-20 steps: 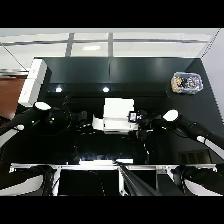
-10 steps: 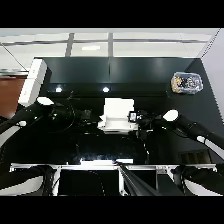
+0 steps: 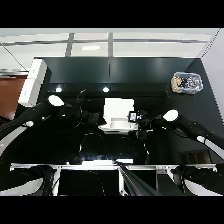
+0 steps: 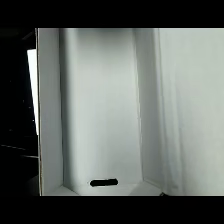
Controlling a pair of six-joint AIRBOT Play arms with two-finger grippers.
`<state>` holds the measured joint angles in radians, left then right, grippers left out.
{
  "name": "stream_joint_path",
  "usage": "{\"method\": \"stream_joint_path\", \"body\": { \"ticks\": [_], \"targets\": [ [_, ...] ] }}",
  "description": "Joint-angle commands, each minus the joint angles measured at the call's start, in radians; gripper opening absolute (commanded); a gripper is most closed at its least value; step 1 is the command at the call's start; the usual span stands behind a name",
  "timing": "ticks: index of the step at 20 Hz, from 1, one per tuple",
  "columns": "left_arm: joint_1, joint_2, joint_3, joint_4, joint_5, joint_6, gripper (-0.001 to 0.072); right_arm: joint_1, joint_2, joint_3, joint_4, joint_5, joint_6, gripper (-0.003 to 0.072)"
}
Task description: Fold the box and place the chain.
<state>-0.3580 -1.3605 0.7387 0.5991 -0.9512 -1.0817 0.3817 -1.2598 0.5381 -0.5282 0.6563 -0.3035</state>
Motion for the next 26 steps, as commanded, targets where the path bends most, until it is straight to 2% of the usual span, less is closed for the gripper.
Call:
{"method": "stream_joint_path", "body": {
  "ticks": [1, 7, 12, 15, 18, 21, 26],
  "targets": [
    [-0.042, -0.001, 0.043, 0.110, 0.031, -0.121, 0.0652, 0.001, -0.001, 0.000, 0.000, 0.000, 0.000, 0.0247],
    [-0.090, -0.001, 0.116, 0.243, -0.026, -0.308, 0.0635, 0.001, -0.001, 0.000, 0.000, 0.000, 0.000, 0.0247],
    [-0.155, 0.000, 0.186, 0.386, -0.029, -0.484, 0.0625, 0.001, -0.001, 0.000, 0.000, 0.000, 0.000, 0.0247],
    [-0.206, 0.000, 0.215, 0.469, -0.031, -0.569, 0.0552, 0.001, -0.001, 0.000, 0.000, 0.000, 0.000, 0.0247],
    [-0.243, 0.000, 0.240, 0.552, -0.046, -0.659, 0.0551, 0.001, -0.001, 0.000, 0.000, 0.000, 0.000, 0.0247],
    [-0.270, -0.001, 0.243, 0.579, -0.044, -0.716, 0.0503, 0.001, -0.001, 0.000, 0.000, -0.001, 0.000, 0.0246],
    [-0.306, -0.001, 0.245, 0.579, -0.042, -0.784, 0.0503, 0.001, -0.001, 0.000, 0.001, -0.003, 0.001, 0.0247]
  ]
}}
